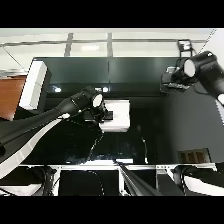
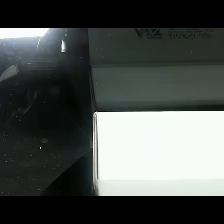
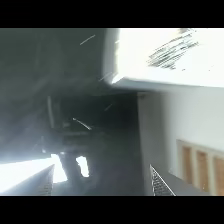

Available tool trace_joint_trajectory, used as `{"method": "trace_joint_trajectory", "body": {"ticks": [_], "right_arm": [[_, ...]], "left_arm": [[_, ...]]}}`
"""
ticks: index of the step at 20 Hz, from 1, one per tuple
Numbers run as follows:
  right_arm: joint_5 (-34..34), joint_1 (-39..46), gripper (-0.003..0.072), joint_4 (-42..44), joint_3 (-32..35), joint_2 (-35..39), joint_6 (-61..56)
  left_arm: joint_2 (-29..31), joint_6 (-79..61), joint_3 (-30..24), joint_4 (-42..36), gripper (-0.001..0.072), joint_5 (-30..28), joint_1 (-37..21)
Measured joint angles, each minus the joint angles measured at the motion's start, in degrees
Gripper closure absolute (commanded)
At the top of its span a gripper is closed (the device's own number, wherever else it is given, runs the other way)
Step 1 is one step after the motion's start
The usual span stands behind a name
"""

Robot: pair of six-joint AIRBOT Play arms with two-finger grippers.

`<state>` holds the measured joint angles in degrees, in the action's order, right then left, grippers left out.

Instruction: Fold the box and place the chain.

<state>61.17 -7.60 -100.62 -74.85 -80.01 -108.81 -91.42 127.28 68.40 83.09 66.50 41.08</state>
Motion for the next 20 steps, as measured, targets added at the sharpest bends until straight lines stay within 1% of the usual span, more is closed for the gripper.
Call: {"method": "trace_joint_trajectory", "body": {"ticks": [1, 3, 7, 9, 12, 18, 20], "right_arm": [[-0.3, 3.2, -0.0021, 1.6, -3.1, -3.4, 0.2], [2.5, 8.1, -0.0021, 3.9, -12.0, -11.0, 0.2], [13.6, 13.6, -0.0016, 6.4, -32.8, -26.9, -1.1], [17.7, 15.6, -0.0015, 7.4, -38.7, -32.0, -1.6], [19.4, 18.0, -0.0015, 9.3, -42.8, -36.2, -1.2], [18.6, 19.8, -0.0014, 10.8, -44.9, -40.2, 2.1], [18.2, 19.9, 0.0153, 11.0, -45.1, -41.3, 2.5]], "left_arm": [[0.0, 0.0, 0.0, 0.0, 0.0686, 0.0, 0.0], [0.0, 0.0, 0.0, 0.0, 0.0686, -0.1, 0.0], [0.0, 0.0, 0.0, 0.0, 0.0686, -0.1, 0.0], [0.0, 0.0, 0.0, 0.0, 0.0686, -0.2, 0.0], [0.0, 0.0, 0.0, 0.0, 0.0686, -0.3, 0.0], [0.0, 0.0, 0.0, 0.0, 0.0686, -0.3, 0.0], [0.0, 0.0, 0.0, 0.0, 0.0686, -0.3, 0.0]]}}
